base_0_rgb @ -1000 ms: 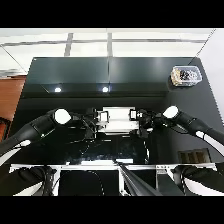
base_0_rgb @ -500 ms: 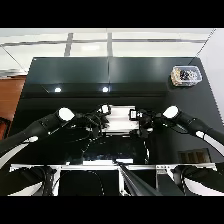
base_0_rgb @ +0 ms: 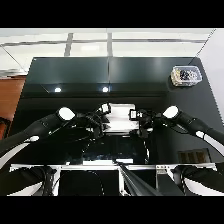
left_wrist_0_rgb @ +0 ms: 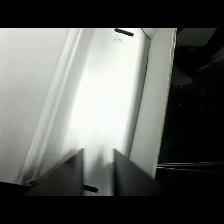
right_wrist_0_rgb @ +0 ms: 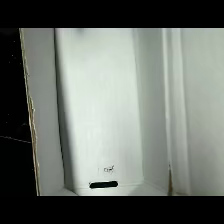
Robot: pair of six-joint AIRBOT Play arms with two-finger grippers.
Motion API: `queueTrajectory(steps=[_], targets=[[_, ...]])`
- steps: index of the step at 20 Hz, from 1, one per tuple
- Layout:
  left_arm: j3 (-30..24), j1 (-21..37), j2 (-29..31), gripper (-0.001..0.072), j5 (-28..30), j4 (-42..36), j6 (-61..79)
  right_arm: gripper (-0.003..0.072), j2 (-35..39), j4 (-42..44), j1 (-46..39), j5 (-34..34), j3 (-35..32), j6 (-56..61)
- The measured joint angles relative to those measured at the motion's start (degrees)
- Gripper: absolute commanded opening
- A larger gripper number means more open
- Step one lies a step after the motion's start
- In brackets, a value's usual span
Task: Fold the box and place the chain.
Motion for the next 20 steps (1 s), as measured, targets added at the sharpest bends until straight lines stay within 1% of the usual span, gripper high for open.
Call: queueTrajectory(steps=[3,5,7,9,11,13,15,17,18,20], targets=[[1.6,1.3,2.0,0.0024,-4.7,3.4,-3.9,0.0108,0.0,0.0,0.0,0.0,0.0,0.0],[2.5,3.1,4.9,0.0023,-8.3,5.2,-10.2,0.0108,0.0,0.0,0.0,0.0,0.0,0.0],[2.9,5.9,8.6,0.0024,-11.0,9.0,-18.6,0.0108,0.0,0.0,0.0,0.0,0.0,0.0],[3.1,9.8,11.7,0.0024,-13.4,15.8,-31.2,0.0108,0.0,0.0,0.0,0.0,0.0,0.0],[2.9,15.2,13.3,0.0024,-16.6,23.3,-46.1,0.0108,0.0,0.0,0.0,0.0,0.0,0.0],[1.6,21.5,13.2,0.0024,-20.1,26.3,-59.3,0.0107,0.0,0.0,0.0,0.0,0.0,0.0],[-0.3,27.6,11.2,0.0024,-23.7,23.8,-66.1,0.0108,0.0,0.0,0.0,0.0,0.0,0.0],[-1.9,31.9,8.0,0.0023,-25.9,18.6,-67.4,0.0107,0.0,0.0,0.0,0.0,0.0,0.0],[-2.4,33.0,6.1,0.0023,-26.5,16.3,-67.4,0.0108,0.0,0.0,0.0,0.0,0.0,0.0],[-2.8,33.1,2.2,0.0023,-26.2,12.9,-67.3,0.0108,0.0,0.0,0.0,0.0,0.0,0.0]])
